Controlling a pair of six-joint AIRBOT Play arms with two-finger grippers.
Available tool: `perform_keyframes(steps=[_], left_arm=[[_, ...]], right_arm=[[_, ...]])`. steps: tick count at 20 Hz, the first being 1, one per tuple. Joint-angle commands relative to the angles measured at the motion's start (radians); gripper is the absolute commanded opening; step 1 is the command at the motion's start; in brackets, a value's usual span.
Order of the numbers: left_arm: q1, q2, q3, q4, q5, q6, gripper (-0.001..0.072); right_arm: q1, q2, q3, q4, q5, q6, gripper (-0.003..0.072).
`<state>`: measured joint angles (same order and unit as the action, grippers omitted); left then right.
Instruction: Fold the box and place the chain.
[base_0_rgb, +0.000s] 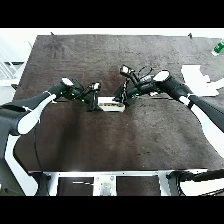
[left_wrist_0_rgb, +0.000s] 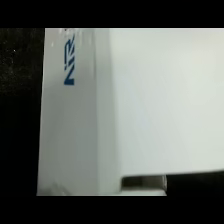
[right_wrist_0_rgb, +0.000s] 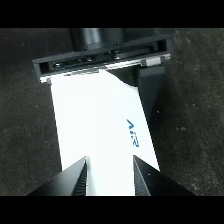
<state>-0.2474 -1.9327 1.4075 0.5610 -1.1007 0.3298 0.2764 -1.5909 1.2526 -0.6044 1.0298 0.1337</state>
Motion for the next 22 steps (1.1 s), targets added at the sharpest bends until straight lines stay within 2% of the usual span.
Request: perform_keyframes(steps=[1, 9, 10, 11, 12, 18, 22], left_arm=[[0.001, 0.000, 0.001, 0.000, 0.000, 0.000, 0.0542], [0.001, 0.000, 0.001, 0.000, 0.000, 0.000, 0.0542], [0.001, 0.000, 0.001, 0.000, 0.000, 0.000, 0.0542], [0.001, 0.000, 0.001, 0.000, 0.000, 0.000, 0.0542], [0.001, 0.000, 0.001, 0.000, 0.000, 0.000, 0.0542], [0.001, 0.000, 0.001, 0.000, 0.000, 0.000, 0.0542], [0.001, 0.000, 0.001, 0.000, 0.000, 0.000, 0.0542]], right_arm=[[0.002, -0.004, 0.001, 0.000, 0.000, -0.015, 0.0362], [0.002, -0.045, 0.015, -0.003, 0.000, -0.027, 0.0394], [0.002, -0.046, 0.022, -0.003, 0.005, -0.034, 0.0412], [0.002, -0.048, 0.031, -0.003, 0.025, -0.038, 0.0505], [0.002, -0.050, 0.038, -0.003, 0.045, -0.038, 0.0521], [0.002, -0.063, 0.045, -0.026, 0.078, -0.037, 0.0521], [0.002, -0.073, 0.047, -0.030, 0.036, -0.038, 0.0521]])
